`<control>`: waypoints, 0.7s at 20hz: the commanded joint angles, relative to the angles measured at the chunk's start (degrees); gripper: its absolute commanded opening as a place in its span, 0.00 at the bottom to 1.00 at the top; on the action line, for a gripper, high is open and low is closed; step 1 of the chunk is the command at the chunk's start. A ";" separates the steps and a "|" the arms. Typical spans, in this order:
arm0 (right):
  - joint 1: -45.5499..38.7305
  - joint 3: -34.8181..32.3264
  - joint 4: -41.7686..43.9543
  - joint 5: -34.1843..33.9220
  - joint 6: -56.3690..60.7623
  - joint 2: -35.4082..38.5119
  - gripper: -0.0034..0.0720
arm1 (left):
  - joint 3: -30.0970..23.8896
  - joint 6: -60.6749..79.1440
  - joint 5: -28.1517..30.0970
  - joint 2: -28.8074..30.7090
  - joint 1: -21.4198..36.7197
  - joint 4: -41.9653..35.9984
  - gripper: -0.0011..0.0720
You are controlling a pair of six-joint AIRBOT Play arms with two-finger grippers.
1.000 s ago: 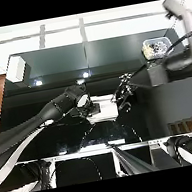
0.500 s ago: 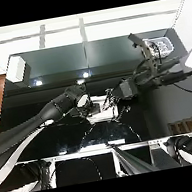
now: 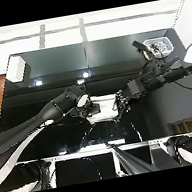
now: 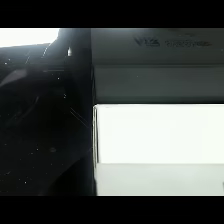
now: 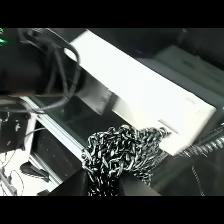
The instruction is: Fold the box and place the chain.
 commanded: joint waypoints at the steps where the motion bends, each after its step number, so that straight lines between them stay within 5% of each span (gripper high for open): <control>1: -5.20 -0.04 -0.22 5.38 -2.34 -0.07 0.06 | 0.07 0.15 -0.04 0.02 0.04 0.02 0.05; 8: -1.55 -0.24 -0.20 2.78 -5.05 -1.36 0.06 | 0.07 0.15 -0.02 0.02 0.04 0.02 0.05; 14: 8.04 -0.24 -0.11 -7.87 -6.08 -7.54 0.06 | 0.07 0.13 -0.04 0.02 0.02 0.02 0.05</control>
